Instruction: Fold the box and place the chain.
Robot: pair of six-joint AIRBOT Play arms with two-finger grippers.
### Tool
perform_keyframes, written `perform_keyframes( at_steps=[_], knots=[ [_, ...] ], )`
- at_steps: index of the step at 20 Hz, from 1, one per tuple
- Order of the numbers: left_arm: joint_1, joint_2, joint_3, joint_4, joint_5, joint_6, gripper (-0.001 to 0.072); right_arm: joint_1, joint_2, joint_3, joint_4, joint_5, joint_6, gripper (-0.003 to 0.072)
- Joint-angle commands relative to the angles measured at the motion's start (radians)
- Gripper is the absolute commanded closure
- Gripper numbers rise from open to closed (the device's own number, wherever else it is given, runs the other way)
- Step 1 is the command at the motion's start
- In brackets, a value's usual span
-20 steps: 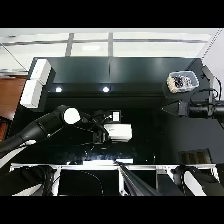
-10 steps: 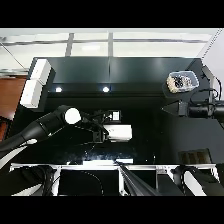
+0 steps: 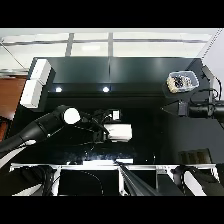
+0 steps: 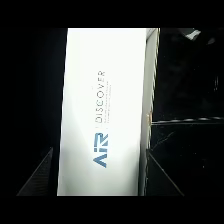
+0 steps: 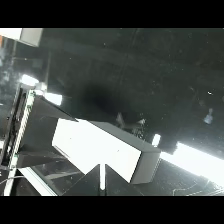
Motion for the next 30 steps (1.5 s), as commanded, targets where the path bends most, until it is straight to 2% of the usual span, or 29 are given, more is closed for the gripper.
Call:
perform_keyframes(
  at_steps=[1,10,17,20,24,28,30],
  knots=[
    [0.000,0.001,0.000,-0.001,-0.017,-0.016,-0.0005,0.000,0.000,0.000,0.000,0.002,0.000,0.0648],
    [-0.026,-0.021,0.000,-0.001,-0.006,-0.016,-0.0005,0.000,0.000,0.000,0.000,0.001,0.000,0.0648],
    [-0.039,-0.024,-0.001,-0.002,0.050,-0.016,-0.0005,0.000,0.000,0.001,0.000,-0.001,0.000,0.0648],
    [-0.047,-0.037,-0.002,-0.040,0.107,-0.016,-0.0005,0.000,0.000,0.000,0.000,-0.002,0.000,0.0648],
    [-0.120,-0.084,-0.002,-0.054,0.216,-0.016,-0.0005,0.000,0.000,0.000,0.000,-0.005,0.000,0.0648],
    [-0.150,-0.134,-0.002,-0.054,0.225,-0.015,-0.0005,0.000,0.000,0.001,0.000,-0.005,0.000,0.0648],
    [-0.153,-0.142,-0.002,-0.058,0.267,-0.015,-0.0002,0.000,0.000,0.000,0.000,-0.010,0.000,0.0648]
  ],
)
